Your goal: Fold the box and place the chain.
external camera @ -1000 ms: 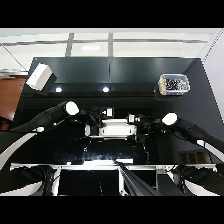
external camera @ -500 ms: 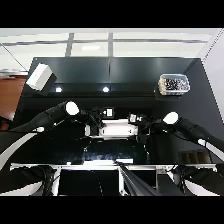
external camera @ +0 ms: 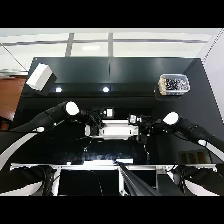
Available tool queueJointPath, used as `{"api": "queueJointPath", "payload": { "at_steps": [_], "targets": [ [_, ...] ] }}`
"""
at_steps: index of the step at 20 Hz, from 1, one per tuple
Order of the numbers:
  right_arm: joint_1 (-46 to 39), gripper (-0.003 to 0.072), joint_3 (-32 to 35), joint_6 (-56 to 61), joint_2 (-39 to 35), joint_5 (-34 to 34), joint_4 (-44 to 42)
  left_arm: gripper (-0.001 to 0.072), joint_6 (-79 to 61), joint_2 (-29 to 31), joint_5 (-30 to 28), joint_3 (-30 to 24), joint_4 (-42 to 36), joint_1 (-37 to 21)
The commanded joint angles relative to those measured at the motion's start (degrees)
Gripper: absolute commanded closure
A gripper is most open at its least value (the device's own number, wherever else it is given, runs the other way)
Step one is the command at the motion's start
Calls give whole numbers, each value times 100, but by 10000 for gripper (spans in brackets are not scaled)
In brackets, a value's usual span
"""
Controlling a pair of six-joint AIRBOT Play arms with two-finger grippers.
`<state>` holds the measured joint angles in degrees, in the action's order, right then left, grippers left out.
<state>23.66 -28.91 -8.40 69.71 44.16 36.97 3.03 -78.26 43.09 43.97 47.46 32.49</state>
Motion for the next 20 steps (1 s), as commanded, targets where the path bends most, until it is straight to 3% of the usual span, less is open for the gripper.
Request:
{"api": "queueJointPath", "payload": {
  "at_steps": [1, 13, 15, 18, 20],
  "targets": [
    [7, 100, 0, 0, 2, -94, 13, 680, 4, -4, -7, 7, 0, 2],
    [9, 105, 2, 0, 35, -90, 57, 675, 4, -2, -4, 7, -170, 4],
    [9, 304, 0, -2, 35, -50, 61, 590, 2, -2, -4, 7, -175, 7],
    [9, 324, 0, -2, 35, -44, 61, 573, 2, -2, -7, 7, -168, 7],
    [9, 324, 0, -2, 35, -46, 63, 381, 4, 0, -26, 13, -157, -2]
  ]
}}
